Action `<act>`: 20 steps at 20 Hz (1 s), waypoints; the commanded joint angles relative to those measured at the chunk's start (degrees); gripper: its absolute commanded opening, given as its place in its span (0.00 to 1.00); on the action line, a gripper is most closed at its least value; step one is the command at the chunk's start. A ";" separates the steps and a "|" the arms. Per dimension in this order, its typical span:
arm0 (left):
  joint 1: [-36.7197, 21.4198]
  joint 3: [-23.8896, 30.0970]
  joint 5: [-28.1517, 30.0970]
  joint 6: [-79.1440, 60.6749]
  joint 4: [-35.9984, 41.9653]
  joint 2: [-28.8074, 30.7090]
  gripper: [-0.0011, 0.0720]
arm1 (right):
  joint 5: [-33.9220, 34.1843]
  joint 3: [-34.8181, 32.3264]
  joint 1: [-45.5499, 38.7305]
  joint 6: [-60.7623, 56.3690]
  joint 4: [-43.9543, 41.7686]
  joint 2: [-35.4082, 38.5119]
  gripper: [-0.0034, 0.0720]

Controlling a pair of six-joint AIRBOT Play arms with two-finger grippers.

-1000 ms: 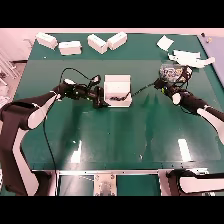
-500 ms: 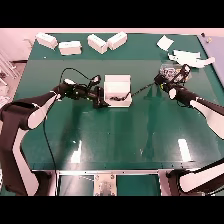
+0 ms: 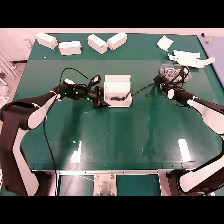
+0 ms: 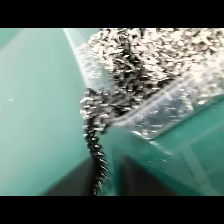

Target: Fold the box and place the chain.

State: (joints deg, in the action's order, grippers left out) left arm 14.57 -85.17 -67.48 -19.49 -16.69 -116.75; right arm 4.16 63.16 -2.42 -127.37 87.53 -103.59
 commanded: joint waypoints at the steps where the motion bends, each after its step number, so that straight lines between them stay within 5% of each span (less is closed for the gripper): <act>1: -0.02 0.00 -0.04 -0.02 0.04 0.02 0.74 | -0.87 0.04 0.07 -0.09 -0.07 0.63 0.06; 8: -0.02 0.00 0.00 -0.02 0.02 0.00 0.75 | -3.74 -0.20 2.80 1.38 0.15 8.74 0.05; 20: -0.02 0.00 0.00 -0.02 0.02 0.02 0.75 | -4.22 -0.79 17.57 22.51 0.13 49.59 0.05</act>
State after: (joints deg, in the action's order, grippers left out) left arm 14.57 -85.17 -67.48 -19.49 -16.64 -116.75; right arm 0.08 62.30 10.81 -110.37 87.70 -61.95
